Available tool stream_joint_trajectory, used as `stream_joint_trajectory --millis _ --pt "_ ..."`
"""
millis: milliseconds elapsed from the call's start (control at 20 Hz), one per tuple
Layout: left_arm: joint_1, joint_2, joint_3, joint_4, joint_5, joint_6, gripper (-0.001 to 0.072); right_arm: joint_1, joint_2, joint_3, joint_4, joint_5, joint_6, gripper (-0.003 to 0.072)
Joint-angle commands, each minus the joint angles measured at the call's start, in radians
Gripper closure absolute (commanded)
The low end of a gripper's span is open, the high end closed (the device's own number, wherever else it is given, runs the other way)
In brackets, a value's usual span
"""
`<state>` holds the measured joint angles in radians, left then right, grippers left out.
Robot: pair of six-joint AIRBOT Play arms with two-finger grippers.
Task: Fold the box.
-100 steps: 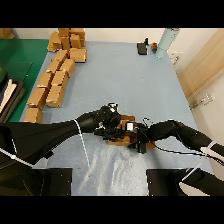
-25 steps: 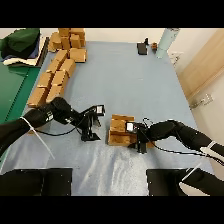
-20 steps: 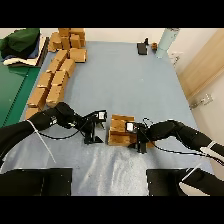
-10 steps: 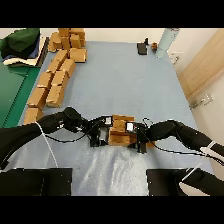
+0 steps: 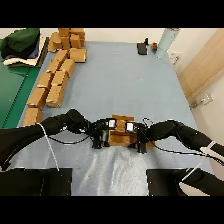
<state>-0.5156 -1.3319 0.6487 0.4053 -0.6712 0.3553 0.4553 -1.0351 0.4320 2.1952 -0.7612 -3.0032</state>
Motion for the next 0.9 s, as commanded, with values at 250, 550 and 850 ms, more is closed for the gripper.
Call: stream_joint_trajectory --millis 250,550,850 --pt "-0.04 -0.005 0.002 0.005 0.045 -0.008 0.0021 0.0 0.0 0.001 0.0 0.0 0.0 0.0172" --pt "-0.04 -0.005 0.002 0.014 0.055 -0.014 0.018 0.0 0.0 0.001 0.0 0.0 0.0 0.0172" --pt "-0.04 -0.005 0.002 0.014 0.05 -0.014 0.0178 0.0 0.0 0.001 0.0 0.0 0.0 0.0172"
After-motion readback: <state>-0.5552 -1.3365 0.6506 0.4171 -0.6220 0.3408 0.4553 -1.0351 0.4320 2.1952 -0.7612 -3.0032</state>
